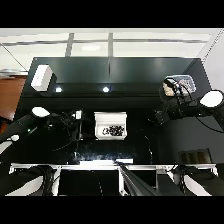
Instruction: Fold the box and place the chain.
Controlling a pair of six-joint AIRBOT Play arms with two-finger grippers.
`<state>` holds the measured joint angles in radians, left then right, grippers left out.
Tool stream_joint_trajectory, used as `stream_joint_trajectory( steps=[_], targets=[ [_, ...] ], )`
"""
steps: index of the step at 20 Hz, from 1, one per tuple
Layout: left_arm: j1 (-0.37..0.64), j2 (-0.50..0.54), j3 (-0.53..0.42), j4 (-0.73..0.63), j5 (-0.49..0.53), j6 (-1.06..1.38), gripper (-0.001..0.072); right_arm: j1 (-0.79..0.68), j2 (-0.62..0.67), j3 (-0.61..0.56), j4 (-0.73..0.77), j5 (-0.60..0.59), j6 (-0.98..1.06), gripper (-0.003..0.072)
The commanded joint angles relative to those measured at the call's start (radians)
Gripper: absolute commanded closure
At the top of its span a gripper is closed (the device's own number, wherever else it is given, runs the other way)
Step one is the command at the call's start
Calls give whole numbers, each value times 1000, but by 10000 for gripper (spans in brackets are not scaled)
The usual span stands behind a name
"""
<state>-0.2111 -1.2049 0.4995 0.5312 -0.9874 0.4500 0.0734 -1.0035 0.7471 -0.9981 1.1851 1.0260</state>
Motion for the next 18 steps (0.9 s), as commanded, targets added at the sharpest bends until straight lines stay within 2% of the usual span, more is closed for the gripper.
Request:
stream_joint_trajectory(
  steps=[1,7,18],
  targets=[
    [-42,-13,7,34,21,0,2,-1,0,0,-1,-5,3,23],
    [-84,-41,38,33,45,-34,3,-1,0,0,0,-18,3,23],
    [-100,-47,43,41,53,-39,3,-1,0,0,-1,-19,3,23]
  ],
)
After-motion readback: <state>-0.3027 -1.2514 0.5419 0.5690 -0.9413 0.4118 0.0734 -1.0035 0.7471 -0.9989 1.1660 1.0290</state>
